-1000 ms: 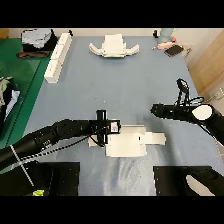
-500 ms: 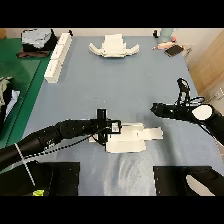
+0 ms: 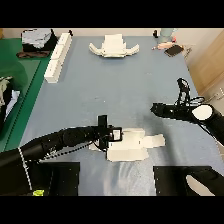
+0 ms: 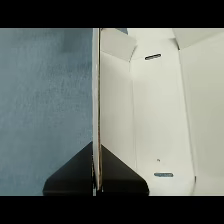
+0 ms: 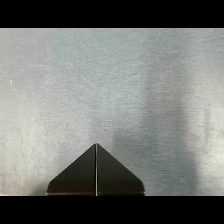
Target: Fold the box.
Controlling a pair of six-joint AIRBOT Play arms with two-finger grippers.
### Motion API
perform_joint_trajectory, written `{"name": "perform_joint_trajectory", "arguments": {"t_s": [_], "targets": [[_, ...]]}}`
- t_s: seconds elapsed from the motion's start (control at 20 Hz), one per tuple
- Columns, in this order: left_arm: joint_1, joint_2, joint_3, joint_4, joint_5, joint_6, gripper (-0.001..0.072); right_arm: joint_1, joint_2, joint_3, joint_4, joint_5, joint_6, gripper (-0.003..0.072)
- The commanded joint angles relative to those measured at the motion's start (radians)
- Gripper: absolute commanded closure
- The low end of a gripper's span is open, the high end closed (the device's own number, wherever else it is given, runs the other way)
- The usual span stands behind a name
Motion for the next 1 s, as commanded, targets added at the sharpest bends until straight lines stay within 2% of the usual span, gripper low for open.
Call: {"name": "perform_joint_trajectory", "arguments": {"t_s": [0.0, 0.15, 0.3, 0.35, 0.45, 0.65, 0.8, 0.95], "targets": [[-0.008, 0.023, -0.002, -0.011, 0.018, -0.038, 0.0697, 0.001, 0.001, 0.001, 0.002, 0.003, 0.000, 0.0686], [-0.007, 0.029, -0.002, -0.008, 0.001, -0.046, 0.0697, 0.001, 0.001, 0.001, 0.002, 0.002, 0.000, 0.0686], [-0.006, 0.028, 0.012, -0.002, 0.154, 0.003, 0.0697, 0.001, 0.001, 0.001, 0.002, 0.001, 0.000, 0.0686], [0.003, 0.025, 0.027, 0.006, 0.155, 0.036, 0.0697, 0.001, 0.001, 0.001, 0.002, 0.000, 0.000, 0.0686], [0.056, -0.002, 0.066, 0.048, 0.101, 0.059, 0.0697, 0.001, 0.001, 0.001, 0.001, -0.005, 0.000, 0.0686], [0.145, -0.031, 0.129, 0.110, 0.092, 0.065, 0.0697, 0.001, 0.001, 0.001, 0.001, -0.013, -0.008, 0.0686], [0.136, -0.033, 0.137, 0.109, 0.057, 0.053, 0.0697, 0.001, 0.001, 0.001, 0.001, -0.021, -0.008, 0.0685], [0.125, -0.045, 0.099, 0.091, 0.016, 0.053, 0.0698, 0.001, 0.001, 0.001, 0.002, -0.033, -0.008, 0.0686]]}}
